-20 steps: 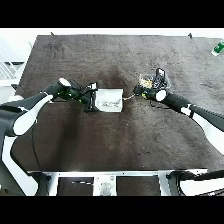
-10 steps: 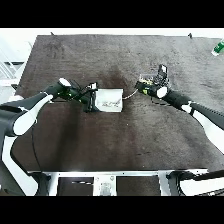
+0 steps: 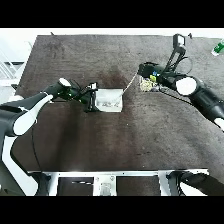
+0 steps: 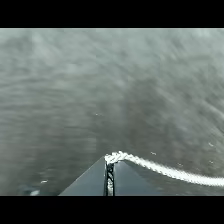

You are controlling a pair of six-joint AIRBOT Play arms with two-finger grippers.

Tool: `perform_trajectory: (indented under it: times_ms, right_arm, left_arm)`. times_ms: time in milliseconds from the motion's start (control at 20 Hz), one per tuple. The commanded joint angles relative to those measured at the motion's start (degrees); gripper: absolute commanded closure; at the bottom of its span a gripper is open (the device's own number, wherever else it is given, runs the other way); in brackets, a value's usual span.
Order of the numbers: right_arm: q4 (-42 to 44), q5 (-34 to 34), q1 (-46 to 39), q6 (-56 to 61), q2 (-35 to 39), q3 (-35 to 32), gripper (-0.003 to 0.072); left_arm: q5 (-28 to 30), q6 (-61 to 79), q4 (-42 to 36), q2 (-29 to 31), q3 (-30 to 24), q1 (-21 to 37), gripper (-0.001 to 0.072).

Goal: Fold the box and place the chain.

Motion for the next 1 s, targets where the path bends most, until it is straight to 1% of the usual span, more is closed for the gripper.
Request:
perform_trajectory:
  times_ms: [0,150,300,400,500,850,950]
  right_arm:
    - [-0.4,2.9,2.8,-0.8,5.7,0.0,0.0677]
    - [-0.4,1.9,6.9,-1.0,8.1,0.0,0.0677]
    - [-0.4,1.2,11.1,-1.0,8.8,0.1,0.0678]
    - [-0.4,-1.4,13.4,-0.9,8.8,0.4,0.0678]
    - [-0.4,-3.4,15.1,-1.0,8.7,2.2,0.0678]
    - [-0.4,-4.2,15.9,-2.6,8.7,7.2,0.0678]
    - [-0.4,-5.6,16.3,-2.9,8.7,7.9,0.0678]
  left_arm:
    - [0.0,0.0,0.0,0.0,0.0,0.0,0.0244]
    - [0.0,0.0,0.0,0.0,0.0,0.0,0.0244]
    - [0.0,0.0,0.0,0.0,0.0,0.0,0.0244]
    - [0.0,0.0,0.0,0.0,0.0,0.0,0.0244]
    - [0.0,0.0,0.0,0.0,0.0,0.0,0.0244]
    - [0.0,0.0,0.0,0.0,0.0,0.0,0.0244]
    - [0.0,0.0,0.0,0.0,0.0,0.0,0.0244]
